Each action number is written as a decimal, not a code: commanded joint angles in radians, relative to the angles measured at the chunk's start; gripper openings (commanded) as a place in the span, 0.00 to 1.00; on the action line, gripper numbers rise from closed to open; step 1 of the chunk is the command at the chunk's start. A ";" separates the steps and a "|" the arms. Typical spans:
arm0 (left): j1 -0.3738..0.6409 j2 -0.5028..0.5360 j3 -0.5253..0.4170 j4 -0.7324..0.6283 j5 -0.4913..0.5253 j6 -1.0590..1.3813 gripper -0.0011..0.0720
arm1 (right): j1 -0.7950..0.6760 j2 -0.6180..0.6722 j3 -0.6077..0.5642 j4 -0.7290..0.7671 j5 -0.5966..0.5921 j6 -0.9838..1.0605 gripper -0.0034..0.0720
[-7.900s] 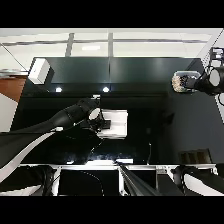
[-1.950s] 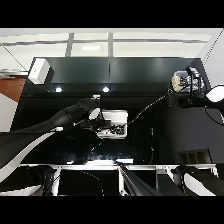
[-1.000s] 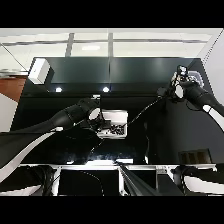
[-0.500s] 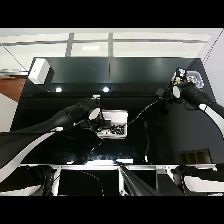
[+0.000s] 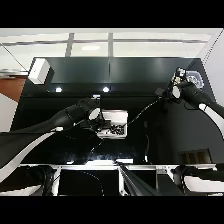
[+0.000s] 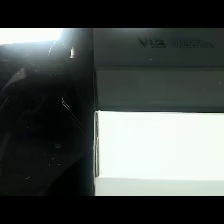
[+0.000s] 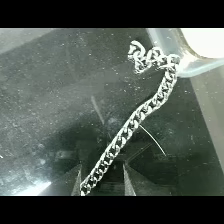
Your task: Fold the box and place the chain.
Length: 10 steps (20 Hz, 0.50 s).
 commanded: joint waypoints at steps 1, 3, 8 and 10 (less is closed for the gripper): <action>0.000 0.000 0.000 0.000 0.000 0.000 0.06 | 0.001 -0.009 0.000 0.035 0.005 -0.008 0.44; 0.000 0.000 0.000 0.000 0.000 0.000 0.06 | 0.001 -0.017 0.000 0.037 0.023 -0.008 0.44; 0.000 0.000 0.000 0.000 0.000 0.000 0.06 | 0.000 -0.018 0.006 0.049 0.050 -0.092 0.12; 0.000 0.000 0.000 0.000 0.000 0.000 0.06 | 0.000 -0.018 0.017 0.027 0.085 -0.103 0.12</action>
